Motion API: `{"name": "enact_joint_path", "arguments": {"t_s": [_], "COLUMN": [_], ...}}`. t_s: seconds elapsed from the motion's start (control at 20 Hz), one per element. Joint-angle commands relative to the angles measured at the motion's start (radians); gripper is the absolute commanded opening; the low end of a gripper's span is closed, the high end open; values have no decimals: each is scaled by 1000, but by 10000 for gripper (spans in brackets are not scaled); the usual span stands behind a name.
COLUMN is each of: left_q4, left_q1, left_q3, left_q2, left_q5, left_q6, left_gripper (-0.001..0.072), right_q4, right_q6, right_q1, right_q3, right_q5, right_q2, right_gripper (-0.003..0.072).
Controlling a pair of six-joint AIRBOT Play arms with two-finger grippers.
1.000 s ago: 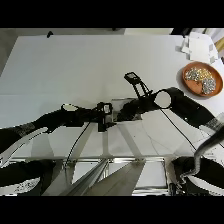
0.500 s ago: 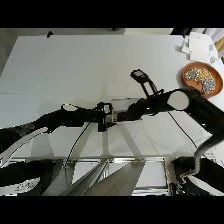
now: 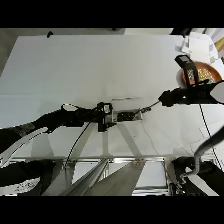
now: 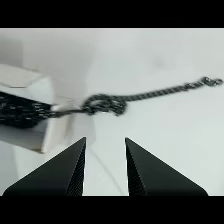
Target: Fold the box and place the chain.
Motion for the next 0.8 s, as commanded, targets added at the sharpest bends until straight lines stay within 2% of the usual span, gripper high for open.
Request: {"name": "enact_joint_path", "arguments": {"t_s": [0.0,0.2,0.25,0.35,0.55,0.6,0.65,0.75], "left_q4": [0,0,0,0,0,0,0,0], "left_q1": [0,0,0,0,0,0,0,0], "left_q3": [0,0,0,0,0,0,0,0], "left_q2": [0,0,0,0,0,0,0,0], "left_q5": [0,0,0,0,0,0,0,0], "left_q6": [0,0,0,0,0,0,0,0], "left_gripper": [209,209,209,209,209,209,209,209], "right_q4": [-28,-24,-24,-21,-22,-24,-26,-26], "right_q6": [-53,-58,-58,-62,-83,-83,-83,-83], "right_q1": [-67,-61,-47,-6,65,76,85,93], "right_q3": [-30,-90,-93,-93,-93,-93,-93,-93], "right_q5": [-22,-157,-179,-205,-260,-275,-289,-313], "right_q2": [-47,-167,-204,-263,-377,-399,-418,-432], "right_gripper": [277,278,303,461,450,436,375,370]}}
